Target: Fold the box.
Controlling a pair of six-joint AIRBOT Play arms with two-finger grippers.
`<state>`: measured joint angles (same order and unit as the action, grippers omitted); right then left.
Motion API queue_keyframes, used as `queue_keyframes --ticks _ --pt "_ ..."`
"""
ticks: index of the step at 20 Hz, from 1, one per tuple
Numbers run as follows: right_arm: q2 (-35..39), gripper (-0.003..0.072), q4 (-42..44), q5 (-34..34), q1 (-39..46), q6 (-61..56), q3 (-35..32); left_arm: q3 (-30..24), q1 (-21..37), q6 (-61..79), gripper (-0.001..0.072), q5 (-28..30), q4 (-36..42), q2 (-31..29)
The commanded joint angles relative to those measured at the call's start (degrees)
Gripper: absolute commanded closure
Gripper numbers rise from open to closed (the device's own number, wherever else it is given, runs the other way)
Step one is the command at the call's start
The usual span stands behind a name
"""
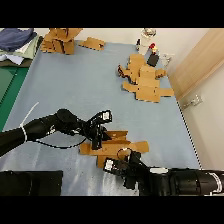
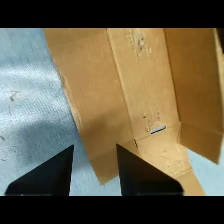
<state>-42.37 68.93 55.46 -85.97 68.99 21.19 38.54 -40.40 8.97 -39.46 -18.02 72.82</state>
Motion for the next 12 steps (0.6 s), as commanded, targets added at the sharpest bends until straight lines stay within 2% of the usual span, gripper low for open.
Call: queue_keyframes --ticks 1,5,9,12 --pt "-2.64 0.0272 -1.7 -2.36 -0.09 -0.02 -0.09 -0.04 0.04 0.0 0.0696 0.0 0.0 0.04" --pt "-5.49 0.0273 -3.63 -3.8 -0.11 -1.03 -0.07 -0.04 0.04 0.0 0.0696 0.0 0.0 0.04" --pt "-4.33 0.0273 -8.07 -2.14 -0.13 -6.71 0.59 -0.04 0.04 0.0 0.0696 0.0 0.0 0.04" --pt "-2.14 0.0273 -13.27 0.15 -0.09 -15.15 0.66 -0.04 0.04 0.0 0.0696 -0.04 0.0 0.04"
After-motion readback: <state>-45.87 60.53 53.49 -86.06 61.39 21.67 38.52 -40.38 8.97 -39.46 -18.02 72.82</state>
